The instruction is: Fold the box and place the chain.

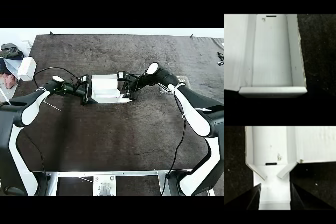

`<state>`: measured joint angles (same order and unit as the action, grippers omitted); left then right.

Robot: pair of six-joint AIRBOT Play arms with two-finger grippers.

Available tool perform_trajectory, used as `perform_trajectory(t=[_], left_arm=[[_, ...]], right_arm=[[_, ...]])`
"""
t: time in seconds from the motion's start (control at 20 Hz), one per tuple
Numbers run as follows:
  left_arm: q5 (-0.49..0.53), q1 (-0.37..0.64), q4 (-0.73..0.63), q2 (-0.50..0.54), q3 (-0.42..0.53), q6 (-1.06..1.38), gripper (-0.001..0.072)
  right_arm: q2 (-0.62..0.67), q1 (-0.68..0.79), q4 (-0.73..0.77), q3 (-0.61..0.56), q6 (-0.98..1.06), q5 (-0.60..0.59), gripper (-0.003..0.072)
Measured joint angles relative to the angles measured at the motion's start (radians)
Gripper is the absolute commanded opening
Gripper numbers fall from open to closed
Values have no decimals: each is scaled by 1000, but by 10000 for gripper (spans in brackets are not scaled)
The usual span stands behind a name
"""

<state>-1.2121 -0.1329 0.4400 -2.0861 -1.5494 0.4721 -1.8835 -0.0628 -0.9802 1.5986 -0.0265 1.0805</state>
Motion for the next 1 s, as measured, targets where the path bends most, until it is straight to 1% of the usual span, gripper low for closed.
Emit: perform_trajectory(t=[0.25,0.3,0.35,0.4,0.45,0.65,1.0], left_arm=[[0,0,0,0,0,0,356],[0,0,0,0,0,0,356],[0,0,0,0,0,0,356],[0,0,0,0,0,0,356],[0,0,0,0,0,0,357],[0,0,0,0,0,0,356],[0,1,0,0,0,0,356]], right_arm=[[-8,-6,54,-3,-3,-5,449],[-8,-7,66,-3,-4,-5,402],[-10,-8,69,-3,-4,-5,284],[-11,-8,76,-3,-4,-4,243],[-11,-8,82,-3,-5,-2,219],[-22,-8,125,-8,-19,32,218],[-40,-12,240,-11,-42,25,220]])
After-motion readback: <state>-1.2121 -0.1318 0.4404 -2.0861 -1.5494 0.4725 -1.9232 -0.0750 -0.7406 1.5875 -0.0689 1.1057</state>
